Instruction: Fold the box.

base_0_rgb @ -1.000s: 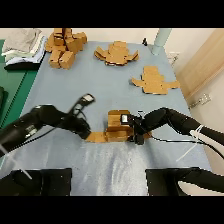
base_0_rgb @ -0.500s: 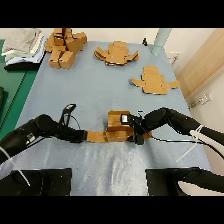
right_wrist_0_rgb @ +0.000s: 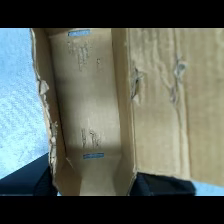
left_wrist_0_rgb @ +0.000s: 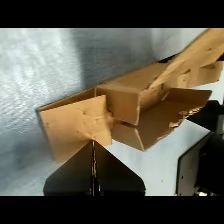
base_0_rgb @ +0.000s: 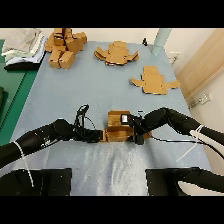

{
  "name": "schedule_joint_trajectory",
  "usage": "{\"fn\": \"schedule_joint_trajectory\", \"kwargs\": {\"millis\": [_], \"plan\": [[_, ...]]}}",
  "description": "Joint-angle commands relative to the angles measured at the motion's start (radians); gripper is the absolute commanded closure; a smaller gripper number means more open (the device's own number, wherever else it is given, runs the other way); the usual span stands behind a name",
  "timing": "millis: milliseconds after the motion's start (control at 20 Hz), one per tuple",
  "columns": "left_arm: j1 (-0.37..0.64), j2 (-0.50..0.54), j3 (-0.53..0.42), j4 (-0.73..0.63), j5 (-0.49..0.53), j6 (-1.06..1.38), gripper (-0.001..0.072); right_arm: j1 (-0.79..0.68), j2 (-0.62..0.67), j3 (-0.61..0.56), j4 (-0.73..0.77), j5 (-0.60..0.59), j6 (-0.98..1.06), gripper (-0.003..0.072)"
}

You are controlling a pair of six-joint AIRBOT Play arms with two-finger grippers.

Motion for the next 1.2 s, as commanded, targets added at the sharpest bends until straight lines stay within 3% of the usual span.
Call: {"fn": "schedule_joint_trajectory", "kwargs": {"millis": [0, 100, 350, 550, 850, 1150], "plan": [[-0.018, -0.005, 0.029, -0.006, -0.009, -0.009, 0.0697, 0.001, -0.001, 0.0, 0.0, 0.0, 0.0, 0.0182], [0.01, 0.002, 0.029, 0.04, -0.06, -0.047, 0.0699, 0.001, -0.001, 0.0, 0.0, 0.0, 0.0, 0.0182], [0.124, 0.104, 0.029, 0.329, -0.128, -0.276, 0.0699, 0.001, -0.001, 0.0, 0.0, 0.0, 0.0, 0.0182], [0.127, 0.069, 0.023, 0.341, -0.149, -0.277, 0.0699, 0.001, -0.001, 0.0, 0.0, 0.0, 0.0, 0.0182], [0.03, -0.021, 0.023, 0.325, -0.076, -0.278, 0.0699, 0.001, -0.001, 0.0, 0.0, 0.0, 0.0, 0.0182], [0.021, 0.003, 0.034, 0.296, -0.075, -0.267, 0.0699, 0.001, -0.001, 0.0, 0.0, 0.0, 0.0, 0.0182]]}}
